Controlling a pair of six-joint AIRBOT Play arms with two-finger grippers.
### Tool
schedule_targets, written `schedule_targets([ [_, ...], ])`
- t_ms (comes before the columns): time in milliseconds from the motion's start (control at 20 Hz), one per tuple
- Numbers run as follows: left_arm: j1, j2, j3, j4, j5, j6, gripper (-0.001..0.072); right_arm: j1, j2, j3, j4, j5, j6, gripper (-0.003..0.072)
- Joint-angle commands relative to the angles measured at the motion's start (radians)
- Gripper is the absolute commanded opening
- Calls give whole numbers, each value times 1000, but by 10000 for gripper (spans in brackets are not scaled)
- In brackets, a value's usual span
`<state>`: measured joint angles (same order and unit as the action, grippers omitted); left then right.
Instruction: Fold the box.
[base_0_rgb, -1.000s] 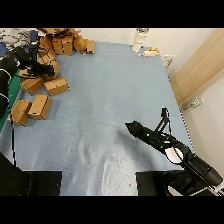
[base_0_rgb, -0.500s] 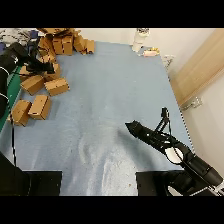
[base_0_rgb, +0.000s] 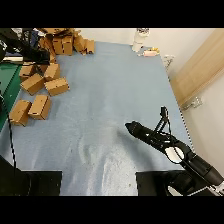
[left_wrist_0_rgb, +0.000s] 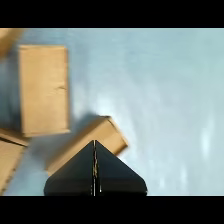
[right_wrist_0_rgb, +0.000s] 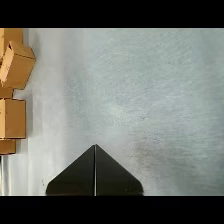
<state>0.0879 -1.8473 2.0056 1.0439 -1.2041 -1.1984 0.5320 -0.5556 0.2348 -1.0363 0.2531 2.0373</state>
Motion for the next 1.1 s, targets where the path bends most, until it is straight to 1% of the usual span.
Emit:
schedule_targets([
  [0, -34, 49, -69, -76, -137, 69, 7, -1, -6, 53, 0, 44, -113, 6],
  [100, -71, 133, -192, -85, -103, 97, 7, -1, -45, 110, -8, 98, -159, 6],
  [150, -96, 190, -271, -87, -74, 119, 7, -1, -84, 144, -29, 136, -170, 6],
  [200, -122, 248, -352, -88, -43, 131, 7, -1, -133, 183, -50, 173, -195, 6],
  [300, -182, 381, -544, -90, 39, 144, 7, -2, -243, 270, -89, 237, -232, 6],
  [450, -273, 576, -820, -118, 149, 155, 7, -2, -430, 439, -154, 336, -272, 6],
  [550, -328, 676, -946, -150, 182, 155, 8, -2, -521, 543, -166, 399, -300, 6],
  [650, -384, 738, -1019, -185, 195, 153, 9, -1, -573, 613, -164, 431, -312, 6],
  [700, -410, 752, -1037, -201, 193, 153, 9, -1, -583, 633, -163, 430, -311, 6],
  [900, -512, 756, -1054, -209, 179, 152, 11, -1, -584, 658, -144, 428, -310, 7],
  [1050, -537, 756, -1054, -213, 142, 148, 11, -1, -584, 658, -146, 429, -310, 7],
])
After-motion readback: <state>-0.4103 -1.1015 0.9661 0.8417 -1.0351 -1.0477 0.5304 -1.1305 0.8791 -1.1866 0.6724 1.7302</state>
